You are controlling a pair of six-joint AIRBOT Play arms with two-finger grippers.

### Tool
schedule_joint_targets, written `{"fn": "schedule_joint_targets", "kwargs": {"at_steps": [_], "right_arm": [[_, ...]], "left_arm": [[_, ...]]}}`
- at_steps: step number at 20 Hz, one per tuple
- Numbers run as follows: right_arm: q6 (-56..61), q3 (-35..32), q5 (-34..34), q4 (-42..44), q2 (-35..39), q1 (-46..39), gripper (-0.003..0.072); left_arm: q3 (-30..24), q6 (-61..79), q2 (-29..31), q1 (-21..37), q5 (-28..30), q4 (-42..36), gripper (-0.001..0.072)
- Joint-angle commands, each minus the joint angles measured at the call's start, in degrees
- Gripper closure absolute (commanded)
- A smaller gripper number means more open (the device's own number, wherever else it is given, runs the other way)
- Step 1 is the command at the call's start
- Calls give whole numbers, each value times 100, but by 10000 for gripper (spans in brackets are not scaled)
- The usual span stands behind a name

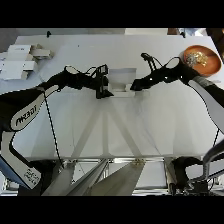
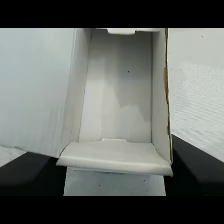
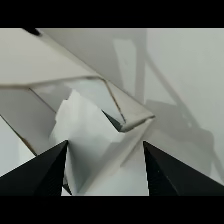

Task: Fold the box and place the chain.

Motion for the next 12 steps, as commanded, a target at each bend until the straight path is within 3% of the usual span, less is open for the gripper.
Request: {"fn": "schedule_joint_targets", "kwargs": {"at_steps": [1,12], "right_arm": [[584,2,-116,-466,4,61,161],[2369,234,-402,-1755,7,699,181]], "left_arm": [[4,-2,-4,2,2,0,314],[4,-2,-4,2,2,0,314]]}}
